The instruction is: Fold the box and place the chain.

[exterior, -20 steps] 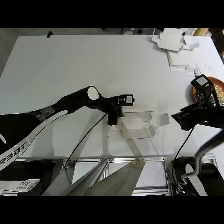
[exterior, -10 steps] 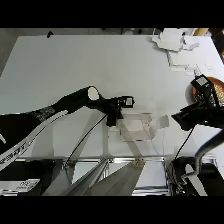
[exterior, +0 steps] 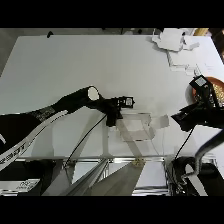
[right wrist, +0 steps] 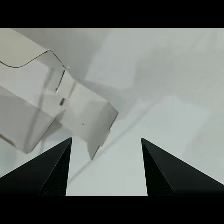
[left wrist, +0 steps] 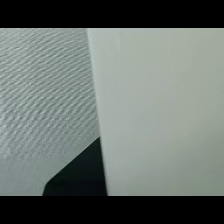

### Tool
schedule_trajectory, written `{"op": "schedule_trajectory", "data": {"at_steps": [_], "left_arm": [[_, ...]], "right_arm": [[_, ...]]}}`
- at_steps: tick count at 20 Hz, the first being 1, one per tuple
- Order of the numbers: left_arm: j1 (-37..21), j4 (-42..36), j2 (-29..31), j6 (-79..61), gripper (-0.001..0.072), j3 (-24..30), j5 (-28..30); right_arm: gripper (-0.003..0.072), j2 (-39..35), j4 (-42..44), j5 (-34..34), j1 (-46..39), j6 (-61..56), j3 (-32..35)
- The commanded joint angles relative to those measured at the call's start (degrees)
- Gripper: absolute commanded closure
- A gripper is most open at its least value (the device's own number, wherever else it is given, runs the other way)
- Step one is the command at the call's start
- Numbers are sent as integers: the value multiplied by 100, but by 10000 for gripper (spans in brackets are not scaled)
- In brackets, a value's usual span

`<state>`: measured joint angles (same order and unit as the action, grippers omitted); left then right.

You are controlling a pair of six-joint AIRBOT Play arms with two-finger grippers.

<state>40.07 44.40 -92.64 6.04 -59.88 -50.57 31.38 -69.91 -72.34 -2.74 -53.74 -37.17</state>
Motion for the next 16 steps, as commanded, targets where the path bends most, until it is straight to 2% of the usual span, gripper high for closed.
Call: {"op": "schedule_trajectory", "data": {"at_steps": [1, 6, 16], "left_arm": [[4, 37, 61, 227, 708, -7, -9], [4, 776, 352, 761, 709, -15, -26], [4, 944, 341, 719, 707, -13, 66]], "right_arm": [[228, -4, -17, -33, 243, 26, 2], [229, 20, -35, -26, 304, 175, 2], [229, 131, -35, -28, 304, 173, 2]]}}
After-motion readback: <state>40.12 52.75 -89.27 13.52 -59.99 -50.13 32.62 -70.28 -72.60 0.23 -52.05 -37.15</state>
